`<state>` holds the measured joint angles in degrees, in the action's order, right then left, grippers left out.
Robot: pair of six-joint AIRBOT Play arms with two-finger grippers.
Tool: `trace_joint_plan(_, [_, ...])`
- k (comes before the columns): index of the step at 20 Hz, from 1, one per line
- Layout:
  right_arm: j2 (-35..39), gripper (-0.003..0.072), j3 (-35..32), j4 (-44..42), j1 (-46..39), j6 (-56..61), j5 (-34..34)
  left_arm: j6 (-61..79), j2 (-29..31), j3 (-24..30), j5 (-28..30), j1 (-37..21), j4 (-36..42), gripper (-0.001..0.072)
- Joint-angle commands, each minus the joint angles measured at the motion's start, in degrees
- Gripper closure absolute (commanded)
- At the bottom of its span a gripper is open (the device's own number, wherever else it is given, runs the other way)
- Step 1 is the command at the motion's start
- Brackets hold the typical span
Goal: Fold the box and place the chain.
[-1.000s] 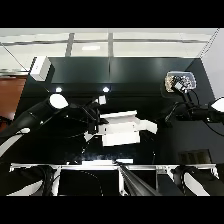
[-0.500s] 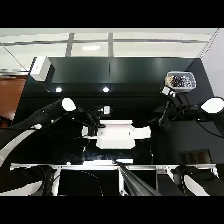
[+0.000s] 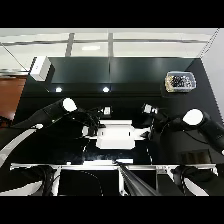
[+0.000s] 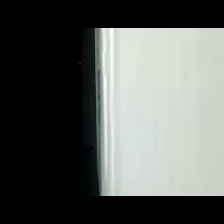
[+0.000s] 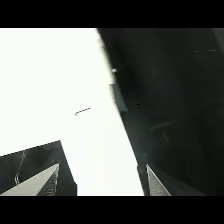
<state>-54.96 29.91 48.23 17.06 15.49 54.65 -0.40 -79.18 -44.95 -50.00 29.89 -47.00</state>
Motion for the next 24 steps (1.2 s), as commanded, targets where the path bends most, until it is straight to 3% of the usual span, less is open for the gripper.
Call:
trace_joint_plan(1, [-0.1,0.0048,-1.8,0.1,4.6,-2.3,-2.3,0.0,-0.1,0.0,0.0,0.0,-0.3,0.0681])
trace_joint_plan(11, [-0.2,0.0049,-3.8,-0.2,11.1,-8.7,-2.8,0.0,0.0,-0.8,-0.2,0.0,-0.3,0.0681])
trace_joint_plan(16, [-1.5,0.0048,-4.9,-1.3,17.2,-8.7,-12.4,0.0,0.0,-2.2,-1.5,0.0,-0.3,0.0681])
trace_joint_plan(19, [-3.1,0.0048,-4.9,-6.5,19.0,-8.8,-14.0,0.0,-0.1,-2.2,-1.7,0.0,-0.3,0.0681])
trace_joint_plan(24, [-3.4,0.0049,-4.9,-7.5,20.8,-8.6,-21.2,-0.1,-0.1,-2.2,-1.7,0.0,-0.3,0.0681])
